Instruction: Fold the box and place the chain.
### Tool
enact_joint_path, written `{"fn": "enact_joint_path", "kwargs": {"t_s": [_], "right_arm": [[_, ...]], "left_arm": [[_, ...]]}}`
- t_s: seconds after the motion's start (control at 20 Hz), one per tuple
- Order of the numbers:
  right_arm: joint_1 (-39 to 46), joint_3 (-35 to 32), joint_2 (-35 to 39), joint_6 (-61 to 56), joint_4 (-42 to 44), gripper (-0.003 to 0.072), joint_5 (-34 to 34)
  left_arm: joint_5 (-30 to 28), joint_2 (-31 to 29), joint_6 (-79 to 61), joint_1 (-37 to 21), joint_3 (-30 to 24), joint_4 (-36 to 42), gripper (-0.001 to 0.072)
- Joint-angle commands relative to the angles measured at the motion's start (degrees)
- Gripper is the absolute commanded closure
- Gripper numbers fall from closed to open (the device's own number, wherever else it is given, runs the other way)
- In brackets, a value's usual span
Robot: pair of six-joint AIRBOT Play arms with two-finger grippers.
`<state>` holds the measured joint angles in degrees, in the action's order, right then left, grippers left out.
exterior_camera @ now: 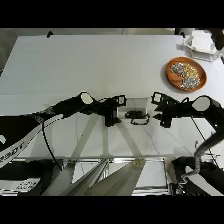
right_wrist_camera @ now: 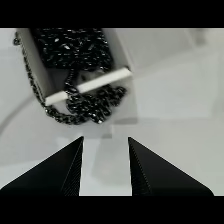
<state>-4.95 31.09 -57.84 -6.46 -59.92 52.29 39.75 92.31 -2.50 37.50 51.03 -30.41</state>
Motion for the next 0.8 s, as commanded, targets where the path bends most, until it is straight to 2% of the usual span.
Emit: {"fn": "enact_joint_path", "kwargs": {"t_s": [0.0,0.3,0.55,0.75], "right_arm": [[-2.3,0.0,-3.2,5.6,0.7,0.0361,-0.2],[-2.5,-0.8,-5.1,7.0,3.5,0.0364,-0.8],[-2.5,-3.8,-5.1,7.0,4.9,0.0365,-6.9],[-2.5,-3.8,-5.1,7.0,6.6,0.0408,-8.3]], "left_arm": [[0.1,0.0,0.0,0.0,0.0,0.0,0.062],[0.1,0.0,0.0,0.0,0.0,0.0,0.062],[0.1,0.0,0.0,0.0,0.0,0.0,0.062],[0.1,0.0,0.0,0.0,0.0,0.0,0.062]]}}
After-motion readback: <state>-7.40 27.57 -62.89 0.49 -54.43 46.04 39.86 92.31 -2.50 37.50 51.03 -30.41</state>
